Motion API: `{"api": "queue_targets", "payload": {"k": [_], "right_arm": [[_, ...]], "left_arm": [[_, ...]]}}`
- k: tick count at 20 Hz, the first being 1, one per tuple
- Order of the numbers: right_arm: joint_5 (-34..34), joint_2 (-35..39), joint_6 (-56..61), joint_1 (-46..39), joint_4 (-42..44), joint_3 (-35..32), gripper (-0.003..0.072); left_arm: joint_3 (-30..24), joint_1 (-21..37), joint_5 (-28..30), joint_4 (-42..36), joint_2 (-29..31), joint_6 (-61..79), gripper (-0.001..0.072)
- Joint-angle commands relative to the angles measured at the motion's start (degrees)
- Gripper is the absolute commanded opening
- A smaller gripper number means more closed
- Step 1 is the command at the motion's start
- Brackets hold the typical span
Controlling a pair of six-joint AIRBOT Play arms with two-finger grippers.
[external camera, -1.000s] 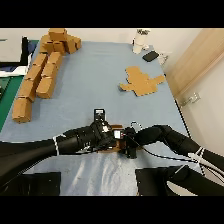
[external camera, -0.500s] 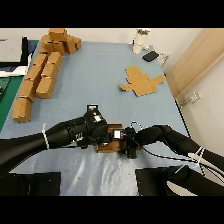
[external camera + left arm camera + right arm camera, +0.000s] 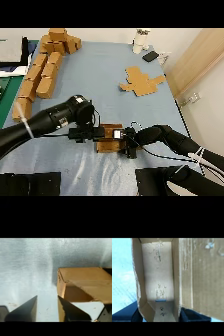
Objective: Fold the box.
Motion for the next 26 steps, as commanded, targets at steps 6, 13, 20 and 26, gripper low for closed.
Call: {"api": "queue_targets", "payload": {"k": [6, 13, 20, 26], "right_arm": [[0.0, 0.0, 0.0, 0.0, 0.0, 0.0, 0.05], [0.0, 0.0, 0.0, 0.0, 0.0, 0.0, 0.05], [0.0, 0.0, 0.0, 0.0, 0.0, 0.0, 0.0501], [0.0, 0.0, 0.0, 0.0, 0.0, 0.0, 0.0501]], "left_arm": [[-7.4, 6.8, 10.0, -9.5, 16.3, 37.8, 0.001], [-24.4, 23.2, 9.5, -29.5, 30.1, 100.4, 0.0011], [-43.9, 22.9, 40.1, -52.9, 28.6, 144.8, 0.0699], [-44.3, 16.6, 44.0, -58.1, 18.3, 154.9, 0.0699]]}}
